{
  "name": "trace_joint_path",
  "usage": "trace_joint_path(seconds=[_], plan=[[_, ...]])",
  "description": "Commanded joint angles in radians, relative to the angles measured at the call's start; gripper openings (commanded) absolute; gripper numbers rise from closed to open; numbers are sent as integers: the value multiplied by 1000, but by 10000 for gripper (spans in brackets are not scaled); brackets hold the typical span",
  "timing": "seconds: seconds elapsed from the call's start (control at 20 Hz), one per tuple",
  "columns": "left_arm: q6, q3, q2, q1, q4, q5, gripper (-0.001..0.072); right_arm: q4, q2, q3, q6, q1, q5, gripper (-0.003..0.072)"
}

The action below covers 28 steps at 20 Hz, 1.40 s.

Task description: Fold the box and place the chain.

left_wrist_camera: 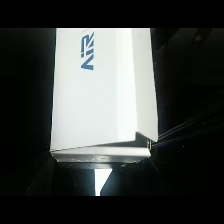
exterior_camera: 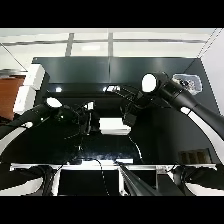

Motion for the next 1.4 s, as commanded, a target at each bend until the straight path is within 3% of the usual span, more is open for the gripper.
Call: trace_joint_path(seconds=[0.0, 0.2, 0.25, 0.35, 0.4, 1.35], plan=[[2, 0, -1, 0, 0, 0, 465, -1, 0, 0, 1, 0, 3, 363], [2, 0, -1, 0, 0, 0, 465, -3, 0, 0, 1, 1, -1, 353], [2, 0, -1, 0, 0, 0, 464, -8, 0, 0, 1, 1, -3, 308], [2, 0, -1, 0, 0, 0, 465, -16, 0, 0, 1, 1, -8, 305], [2, 0, -1, 0, 0, 0, 465, -17, 0, 0, 0, 1, -9, 227], [2, 0, -1, 0, 0, 0, 465, -16, 0, -13, 1, 1, -25, 227]])
